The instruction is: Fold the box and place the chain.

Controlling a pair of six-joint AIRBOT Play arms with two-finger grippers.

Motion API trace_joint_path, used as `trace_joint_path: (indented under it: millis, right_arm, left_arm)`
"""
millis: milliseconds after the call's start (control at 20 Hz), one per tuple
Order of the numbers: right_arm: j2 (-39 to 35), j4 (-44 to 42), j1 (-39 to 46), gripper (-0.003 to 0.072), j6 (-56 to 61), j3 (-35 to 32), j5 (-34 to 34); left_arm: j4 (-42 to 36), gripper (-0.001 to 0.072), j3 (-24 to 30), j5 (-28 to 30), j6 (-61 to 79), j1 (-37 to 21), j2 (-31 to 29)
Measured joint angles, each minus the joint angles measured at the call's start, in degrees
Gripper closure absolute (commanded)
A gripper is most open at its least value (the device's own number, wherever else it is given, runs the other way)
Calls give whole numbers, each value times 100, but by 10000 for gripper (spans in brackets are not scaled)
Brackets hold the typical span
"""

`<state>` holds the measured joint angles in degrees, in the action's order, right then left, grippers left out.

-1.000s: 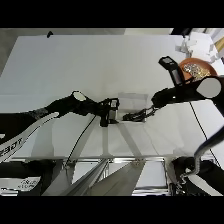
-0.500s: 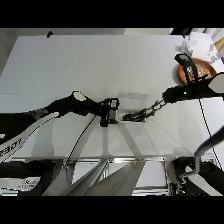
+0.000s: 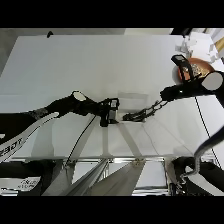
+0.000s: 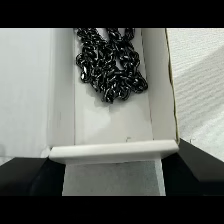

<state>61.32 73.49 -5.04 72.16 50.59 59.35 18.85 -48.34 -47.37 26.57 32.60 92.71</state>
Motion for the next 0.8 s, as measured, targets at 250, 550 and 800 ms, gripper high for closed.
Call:
trace_joint_path:
  millis: [250,550,800]
  right_arm:
    - [492,20,0,316,-46,0,-164]
    - [1123,24,0,386,-17,0,-269]
    - [1443,85,0,385,109,0,-330]
  left_arm:
    - [-2,638,0,0,0,0,0]
    - [0,638,0,0,0,0,0]
    - [0,638,0,0,-2,0,0]
